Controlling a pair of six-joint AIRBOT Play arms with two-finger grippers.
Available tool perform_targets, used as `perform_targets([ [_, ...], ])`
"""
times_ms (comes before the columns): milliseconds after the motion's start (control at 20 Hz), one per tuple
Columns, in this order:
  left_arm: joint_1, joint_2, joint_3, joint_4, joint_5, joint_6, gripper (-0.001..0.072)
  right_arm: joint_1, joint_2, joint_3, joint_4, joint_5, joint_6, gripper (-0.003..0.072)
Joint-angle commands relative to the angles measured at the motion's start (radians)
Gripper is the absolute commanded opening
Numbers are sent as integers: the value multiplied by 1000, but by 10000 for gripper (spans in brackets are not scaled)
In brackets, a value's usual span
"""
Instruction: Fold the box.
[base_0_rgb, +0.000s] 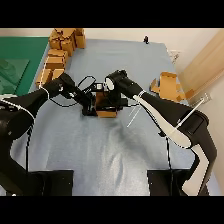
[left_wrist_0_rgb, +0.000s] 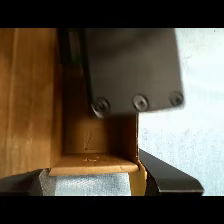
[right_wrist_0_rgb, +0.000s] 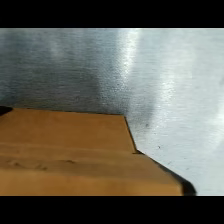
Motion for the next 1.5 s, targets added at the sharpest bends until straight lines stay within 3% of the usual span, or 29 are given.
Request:
perform_targets([
  [0, 1, 0, 0, 1, 0, 0, 199, -1, 7, 1, -45, 6, 6, 429],
  [350, 1, 0, 0, 2, 0, 0, 199, -2, 45, 1, -93, 29, 6, 434],
  [450, 2, 0, 0, 2, 0, 0, 199, -2, 53, 1, -67, 37, -17, 554],
  [800, 2, 0, 0, 5, 0, -7, 199, -34, 216, -17, -19, -40, -124, 552],
  [950, 2, 0, 0, 5, 0, -7, 199, -105, 343, -182, 50, -55, -170, 550],
  [1100, 2, 0, 0, 5, 0, -7, 199, -224, 515, -460, 351, -200, -353, 506],
  [1150, 2, 0, 0, 5, -1, -7, 199, -275, 558, -537, 460, -248, -467, 380],
  [1200, 2, 0, 0, 5, -1, -7, 199, -332, 595, -606, 552, -295, -553, 44],
  [1300, 2, 0, 0, 5, -1, -7, 199, -448, 604, -667, 690, -354, -666, 3],
  [1450, 2, 0, 0, 5, -1, -7, 199, -599, 479, -653, 1006, -349, -868, 3],
])
